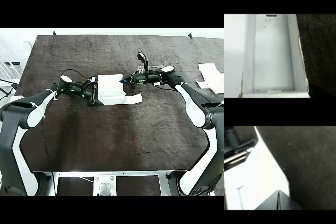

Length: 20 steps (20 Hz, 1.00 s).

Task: Fold the box and place the chain.

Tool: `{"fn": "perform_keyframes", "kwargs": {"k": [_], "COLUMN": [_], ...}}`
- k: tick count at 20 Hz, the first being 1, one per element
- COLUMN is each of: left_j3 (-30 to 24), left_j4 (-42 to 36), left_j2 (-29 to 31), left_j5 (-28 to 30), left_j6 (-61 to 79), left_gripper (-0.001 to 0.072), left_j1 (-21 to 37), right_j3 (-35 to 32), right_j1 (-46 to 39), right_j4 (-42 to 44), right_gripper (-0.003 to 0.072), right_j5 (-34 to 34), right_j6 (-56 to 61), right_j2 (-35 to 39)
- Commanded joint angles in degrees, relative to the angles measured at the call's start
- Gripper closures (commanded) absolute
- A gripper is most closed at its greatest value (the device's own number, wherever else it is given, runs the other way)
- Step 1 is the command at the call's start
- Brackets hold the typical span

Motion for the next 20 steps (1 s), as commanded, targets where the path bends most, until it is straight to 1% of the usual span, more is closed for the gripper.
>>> {"fn": "perform_keyframes", "kwargs": {"k": [1,6,13,15,18,20], "left_j3": [0.00,0.00,0.00,0.00,0.00,0.00], "left_j4": [0.02,0.02,0.02,0.02,0.00,0.02], "left_j2": [0.02,0.02,0.00,0.02,0.02,0.02], "left_j5": [0.02,0.02,0.02,0.02,0.00,0.02], "left_j6": [0.02,0.02,0.02,0.02,0.02,0.02], "left_gripper": [0.0302,0.0302,0.0302,0.0302,0.0302,0.0302], "left_j1": [0.00,0.00,0.00,0.00,0.00,0.00], "right_j3": [1.01,0.98,0.98,1.88,2.64,2.64], "right_j1": [0.11,0.50,0.94,0.81,0.22,-0.59], "right_j4": [-1.66,-7.34,-7.63,-7.52,-4.87,-7.17], "right_gripper": [0.0680,0.0679,0.0679,0.0679,0.0679,0.0679], "right_j5": [-1.75,-1.29,-1.29,-0.33,1.14,1.18], "right_j6": [4.61,8.17,7.80,6.64,1.92,1.79], "right_j2": [-1.75,-2.80,-3.80,-3.61,-0.42,2.93]}}
